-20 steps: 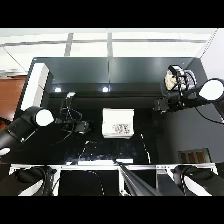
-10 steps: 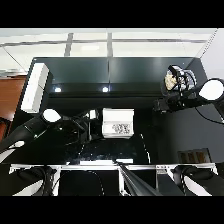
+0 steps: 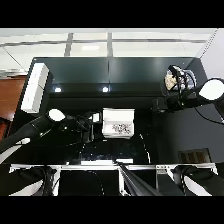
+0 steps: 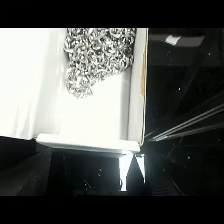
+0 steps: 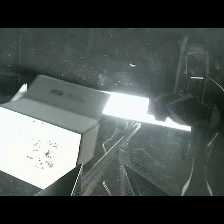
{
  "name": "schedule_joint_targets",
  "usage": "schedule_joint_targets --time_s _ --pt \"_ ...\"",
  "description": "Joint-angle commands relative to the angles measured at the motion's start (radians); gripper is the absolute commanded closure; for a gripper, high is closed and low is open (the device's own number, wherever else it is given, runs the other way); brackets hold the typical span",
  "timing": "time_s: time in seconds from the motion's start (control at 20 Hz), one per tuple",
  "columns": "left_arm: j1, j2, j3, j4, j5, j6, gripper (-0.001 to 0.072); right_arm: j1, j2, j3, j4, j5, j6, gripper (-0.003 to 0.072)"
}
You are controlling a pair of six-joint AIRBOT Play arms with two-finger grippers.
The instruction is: Fold the box and place the chain.
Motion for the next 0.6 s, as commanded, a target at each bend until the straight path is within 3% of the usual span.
schedule_joint_targets --time_s 0.0,0.55 --pt "0.001 -0.024 0.002 -0.006 0.017 0.01 -0.0004 0.0 0.001 -0.003 0.005 -0.003 0.003 0.0381" --pt "-0.024 -0.089 0.073 -0.002 0.018 0.036 -0.0003 0.0 0.0 -0.003 0.081 -0.061 0.002 0.0381"
